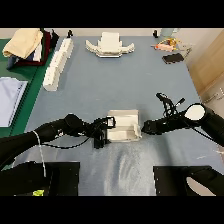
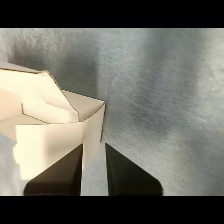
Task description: Fold the box.
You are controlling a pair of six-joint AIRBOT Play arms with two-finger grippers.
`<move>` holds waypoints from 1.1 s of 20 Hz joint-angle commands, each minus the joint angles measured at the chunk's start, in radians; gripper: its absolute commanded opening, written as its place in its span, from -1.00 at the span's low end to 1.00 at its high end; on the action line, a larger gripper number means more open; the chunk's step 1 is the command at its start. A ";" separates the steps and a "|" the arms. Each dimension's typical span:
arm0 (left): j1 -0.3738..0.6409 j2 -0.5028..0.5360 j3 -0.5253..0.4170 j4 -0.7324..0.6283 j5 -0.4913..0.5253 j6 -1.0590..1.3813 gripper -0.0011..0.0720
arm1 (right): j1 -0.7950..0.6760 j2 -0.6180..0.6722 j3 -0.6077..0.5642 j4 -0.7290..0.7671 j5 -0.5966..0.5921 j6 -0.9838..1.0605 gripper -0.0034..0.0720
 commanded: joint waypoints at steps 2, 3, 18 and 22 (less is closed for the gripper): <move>0.001 0.000 0.001 0.000 0.000 0.000 0.46 | 0.001 0.003 0.007 0.035 0.000 -0.003 -0.29; 0.001 0.000 0.001 0.000 0.000 0.000 0.46 | 0.001 0.003 0.007 0.042 0.000 -0.003 -0.01; 0.001 0.000 0.001 0.000 0.000 0.000 0.46 | 0.383 -0.164 0.163 -0.438 -0.011 0.455 0.14; 0.001 0.000 0.001 0.000 0.000 0.000 0.46 | 0.509 -0.304 0.286 -0.600 0.081 0.663 0.08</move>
